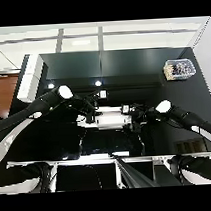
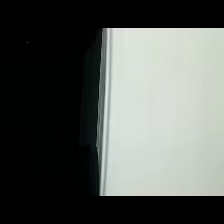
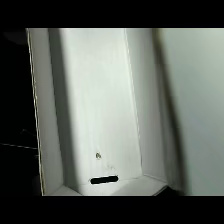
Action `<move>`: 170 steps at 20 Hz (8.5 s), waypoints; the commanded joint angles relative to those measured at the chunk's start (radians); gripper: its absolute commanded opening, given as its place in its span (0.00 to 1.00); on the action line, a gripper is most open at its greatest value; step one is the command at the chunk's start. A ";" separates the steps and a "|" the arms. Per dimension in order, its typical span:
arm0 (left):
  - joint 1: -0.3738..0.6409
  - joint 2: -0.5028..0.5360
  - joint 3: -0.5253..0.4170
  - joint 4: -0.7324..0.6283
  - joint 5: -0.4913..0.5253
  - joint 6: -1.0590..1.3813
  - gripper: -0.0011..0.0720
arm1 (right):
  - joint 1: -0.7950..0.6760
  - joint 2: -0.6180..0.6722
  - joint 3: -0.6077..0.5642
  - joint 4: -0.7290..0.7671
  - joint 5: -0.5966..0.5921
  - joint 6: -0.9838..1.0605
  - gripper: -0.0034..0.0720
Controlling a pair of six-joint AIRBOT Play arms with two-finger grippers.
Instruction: Fold the box and place the chain.
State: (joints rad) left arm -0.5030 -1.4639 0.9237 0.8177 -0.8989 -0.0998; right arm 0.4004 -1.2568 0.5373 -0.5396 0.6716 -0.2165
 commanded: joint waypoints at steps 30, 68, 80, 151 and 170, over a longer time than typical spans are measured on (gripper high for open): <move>0.111 0.259 -0.280 -0.665 0.402 -0.218 0.04 | 0.002 -0.001 0.001 -0.004 -0.011 0.010 0.17; 0.067 0.344 -0.353 -0.045 0.244 0.011 0.98 | 0.002 -0.001 0.001 -0.003 -0.014 0.011 0.17; 0.038 0.263 -0.327 -0.231 0.156 0.000 0.37 | 0.002 -0.001 0.001 -0.003 -0.014 0.011 0.17; 0.101 0.107 -0.098 -0.059 -0.172 -1.162 0.71 | 0.002 -0.001 0.001 -0.004 -0.014 0.012 0.17; -0.059 0.107 -0.033 0.210 -0.040 -1.589 0.70 | 0.002 -0.001 0.001 -0.004 -0.014 0.012 0.17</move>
State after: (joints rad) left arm -0.5259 -1.3563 0.8642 0.8902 -0.9485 -1.5627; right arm 0.4015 -1.2579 0.5381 -0.5434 0.6575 -0.2047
